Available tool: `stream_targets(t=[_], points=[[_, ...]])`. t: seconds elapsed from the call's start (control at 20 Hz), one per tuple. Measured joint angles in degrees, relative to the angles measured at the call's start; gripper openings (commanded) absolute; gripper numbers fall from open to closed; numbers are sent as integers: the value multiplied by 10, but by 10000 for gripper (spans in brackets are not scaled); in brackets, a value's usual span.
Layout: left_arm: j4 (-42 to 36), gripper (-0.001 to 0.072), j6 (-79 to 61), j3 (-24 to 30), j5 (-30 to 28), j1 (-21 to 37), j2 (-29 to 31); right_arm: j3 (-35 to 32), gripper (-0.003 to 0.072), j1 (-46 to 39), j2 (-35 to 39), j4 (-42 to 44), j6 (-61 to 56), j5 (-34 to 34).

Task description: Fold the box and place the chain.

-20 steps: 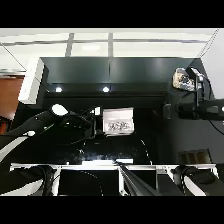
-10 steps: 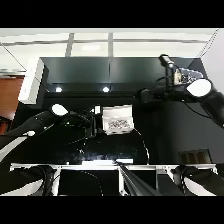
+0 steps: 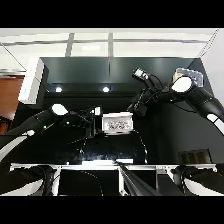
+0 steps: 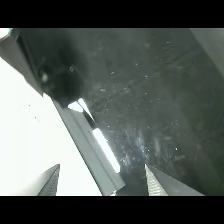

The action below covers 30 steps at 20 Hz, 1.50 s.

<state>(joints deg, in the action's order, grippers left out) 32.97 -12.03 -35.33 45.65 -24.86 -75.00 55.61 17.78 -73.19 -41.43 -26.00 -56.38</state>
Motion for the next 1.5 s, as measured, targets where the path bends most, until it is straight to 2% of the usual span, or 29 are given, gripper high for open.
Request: stream_targets(t=[0.45,1.15,1.2,1.25,1.35,1.4,1.45,1.5], points=[[2,478,0,0,5,0,0,0,638,24,-3,-17,78,-92],[2,478,0,0,10,0,0,-21,637,61,-3,-35,115,-82],[2,478,0,0,10,0,0,-21,593,62,-3,-35,115,-79],[2,478,0,0,10,0,0,-22,434,63,-3,-36,115,-77],[2,478,0,0,10,0,0,-23,429,63,-3,-35,115,-75],[2,478,0,0,10,0,0,-23,345,64,-3,-35,115,-74],[2,478,0,0,10,0,0,-23,134,64,-3,-35,115,-73],[2,478,0,0,11,0,0,-23,136,65,-3,-34,115,-71]])
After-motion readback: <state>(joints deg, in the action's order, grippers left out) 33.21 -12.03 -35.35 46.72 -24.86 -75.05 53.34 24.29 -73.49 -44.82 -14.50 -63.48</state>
